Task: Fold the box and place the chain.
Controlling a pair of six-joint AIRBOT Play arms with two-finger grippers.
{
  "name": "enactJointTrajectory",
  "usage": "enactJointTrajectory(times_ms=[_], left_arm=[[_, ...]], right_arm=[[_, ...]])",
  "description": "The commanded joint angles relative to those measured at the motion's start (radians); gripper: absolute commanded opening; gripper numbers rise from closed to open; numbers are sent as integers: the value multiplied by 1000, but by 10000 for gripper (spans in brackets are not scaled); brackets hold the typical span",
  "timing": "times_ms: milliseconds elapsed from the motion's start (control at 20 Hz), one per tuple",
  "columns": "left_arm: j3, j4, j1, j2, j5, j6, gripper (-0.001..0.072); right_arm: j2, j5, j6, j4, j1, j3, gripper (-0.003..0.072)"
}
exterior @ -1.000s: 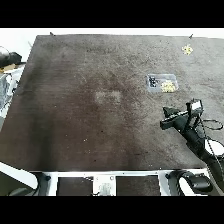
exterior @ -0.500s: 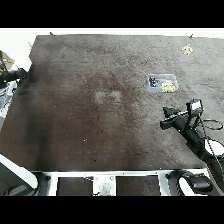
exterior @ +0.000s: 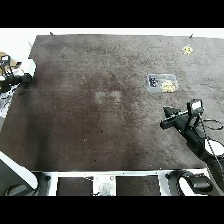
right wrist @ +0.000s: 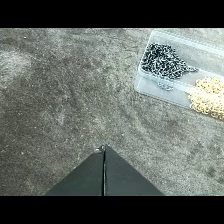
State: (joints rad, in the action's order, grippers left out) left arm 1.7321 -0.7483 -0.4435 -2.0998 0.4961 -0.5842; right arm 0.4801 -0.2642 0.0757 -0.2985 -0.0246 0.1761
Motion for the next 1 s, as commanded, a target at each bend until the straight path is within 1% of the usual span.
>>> enactJointTrajectory(times_ms=[0,100,200,300,350,400,550,650,700,750,800,850,900,950], left_arm=[[37,8,0,0,41,-14,715],[104,8,-1,0,125,-19,715],[191,7,-1,0,207,-48,715],[296,6,-3,0,279,-105,716],[349,8,-3,2,300,-132,716],[365,8,-3,22,296,-152,716],[357,12,-3,122,211,-149,715],[357,32,-3,184,214,-152,713],[357,61,-3,213,235,-152,595],[357,94,-3,245,271,-151,326],[357,123,-3,273,303,-148,103],[357,152,-2,302,330,-148,10],[341,192,2,332,319,-144,7],[301,249,6,375,286,-109,5]], right_arm=[[-1,3,0,0,1,-1,1],[-1,3,0,0,1,-1,1],[-1,3,0,0,1,-1,1],[-1,3,0,0,1,-1,1],[-1,3,0,0,1,-1,1],[-1,3,0,0,1,-1,1],[-1,3,0,0,1,-2,2],[-1,3,0,-12,1,-3,2],[-1,3,0,-11,0,-4,2],[-1,3,0,-11,1,-5,1],[-1,3,0,-11,1,-5,1],[-1,4,0,-11,0,-5,1],[-1,9,0,-11,1,-5,1],[-1,11,0,-11,1,-5,1]])
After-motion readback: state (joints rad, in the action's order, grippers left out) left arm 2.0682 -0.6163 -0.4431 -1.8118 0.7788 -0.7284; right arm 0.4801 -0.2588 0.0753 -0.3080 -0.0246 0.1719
